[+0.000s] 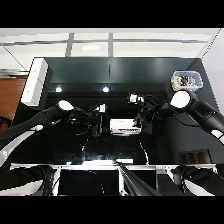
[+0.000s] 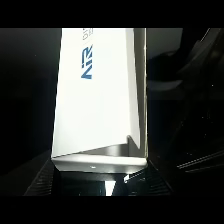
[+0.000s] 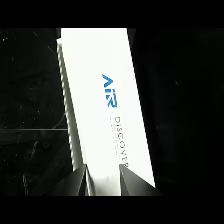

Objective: Fold the box and place the chain.

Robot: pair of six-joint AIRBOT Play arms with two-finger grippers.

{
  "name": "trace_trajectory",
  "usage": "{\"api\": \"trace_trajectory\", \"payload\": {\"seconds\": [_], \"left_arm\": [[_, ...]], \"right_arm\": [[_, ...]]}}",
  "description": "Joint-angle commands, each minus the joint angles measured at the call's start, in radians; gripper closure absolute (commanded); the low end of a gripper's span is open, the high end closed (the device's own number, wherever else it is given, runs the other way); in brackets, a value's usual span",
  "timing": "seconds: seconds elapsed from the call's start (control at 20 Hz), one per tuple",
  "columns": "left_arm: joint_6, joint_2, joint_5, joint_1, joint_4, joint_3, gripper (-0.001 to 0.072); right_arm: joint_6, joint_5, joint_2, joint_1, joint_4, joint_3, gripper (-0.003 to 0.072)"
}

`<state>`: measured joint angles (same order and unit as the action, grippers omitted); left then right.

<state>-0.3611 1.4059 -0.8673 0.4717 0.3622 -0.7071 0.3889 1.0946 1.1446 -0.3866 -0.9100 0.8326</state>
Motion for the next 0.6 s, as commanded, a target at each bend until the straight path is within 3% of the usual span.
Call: {"api": "trace_trajectory", "payload": {"seconds": [0.0,0.45,0.55], "left_arm": [[0.000,0.000,-0.001,0.000,0.000,0.000,0.0159],[0.000,0.000,-0.001,0.000,0.000,0.000,0.0158],[0.000,0.000,-0.001,0.000,0.000,0.000,0.0159]], "right_arm": [[0.000,-0.006,0.000,-0.001,-0.001,-0.006,0.0461],[0.011,0.013,0.000,-0.002,0.001,-0.006,0.0459],[0.020,0.021,0.000,-0.002,0.001,-0.006,0.0427]]}}
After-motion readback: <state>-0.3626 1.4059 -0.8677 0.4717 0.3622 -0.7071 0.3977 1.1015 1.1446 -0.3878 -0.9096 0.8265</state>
